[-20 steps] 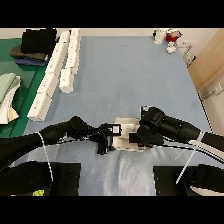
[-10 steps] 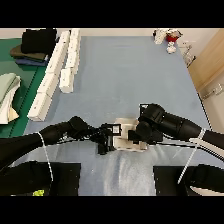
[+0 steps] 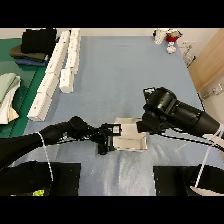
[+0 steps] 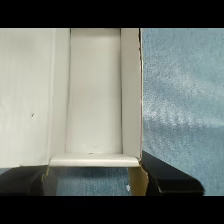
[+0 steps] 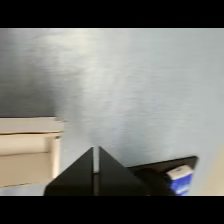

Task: Fold the box.

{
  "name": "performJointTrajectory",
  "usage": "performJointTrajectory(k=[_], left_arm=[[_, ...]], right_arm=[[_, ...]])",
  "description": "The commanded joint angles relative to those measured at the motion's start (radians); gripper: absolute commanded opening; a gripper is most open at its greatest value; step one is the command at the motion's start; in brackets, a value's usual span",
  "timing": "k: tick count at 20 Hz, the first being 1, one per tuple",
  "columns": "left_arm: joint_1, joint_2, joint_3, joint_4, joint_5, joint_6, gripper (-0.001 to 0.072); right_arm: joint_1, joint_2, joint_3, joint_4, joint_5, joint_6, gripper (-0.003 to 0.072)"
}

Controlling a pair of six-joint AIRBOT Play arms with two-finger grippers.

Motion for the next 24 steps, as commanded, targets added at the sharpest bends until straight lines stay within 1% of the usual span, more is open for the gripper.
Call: performJointTrajectory(k=[1,3,5,7,9,10,11,13,15,16,17,20,21,24], left_arm=[[0.001,0.001,0.0,0.0,0.0,0.001,0.0498],[0.001,0.001,0.0,0.0,0.0,0.0,0.0498],[0.001,0.001,0.0,0.0,0.0,0.0,0.0498],[0.001,0.001,0.0,0.0,0.0,0.0,0.0498],[0.001,0.001,0.0,0.0,0.0,0.0,0.0498],[0.001,0.001,0.0,0.0,0.0,0.0,0.0498],[0.001,0.001,0.0,0.0,0.0,0.001,0.0498],[0.0,0.001,0.0,0.0,0.0,0.0,0.0498],[0.001,0.001,0.0,0.0,0.0,0.0,0.0498],[0.001,0.001,0.0,0.0,0.0,0.001,0.0498],[0.001,0.001,0.0,0.0,0.0,0.0,0.0498],[0.001,0.001,0.0,0.0,0.0,0.0,0.0498],[0.001,0.001,0.0,0.0,0.0,0.0,0.0498],[0.001,0.001,0.0,0.0,0.0,0.0,0.0498]], right_arm=[[-0.094,0.034,-0.022,-0.158,-0.048,-0.087,0.0004],[-0.232,0.029,-0.067,-0.137,0.089,-0.172,0.0004],[-0.399,0.005,-0.095,-0.029,0.255,-0.268,0.0004],[-0.556,-0.035,-0.093,0.186,0.397,-0.424,0.0004],[-0.687,-0.077,-0.093,0.494,0.524,-0.64,0.0003],[-0.734,-0.101,-0.093,0.641,0.549,-0.74,0.0003],[-0.772,-0.13,-0.093,0.776,0.545,-0.832,0.0003],[-0.817,-0.2,-0.093,1.063,0.443,-1.032,0.0002],[-0.818,-0.252,-0.093,1.247,0.316,-1.182,0.0003],[-0.816,-0.27,-0.093,1.303,0.253,-1.236,0.0002],[-0.814,-0.278,-0.093,1.321,0.199,-1.283,0.0002],[-0.808,-0.272,-0.093,1.289,0.056,-1.345,0.0003],[-0.797,-0.26,-0.094,1.256,0.045,-1.368,0.0004],[-0.735,-0.21,-0.097,1.149,0.091,-1.367,0.0005]])
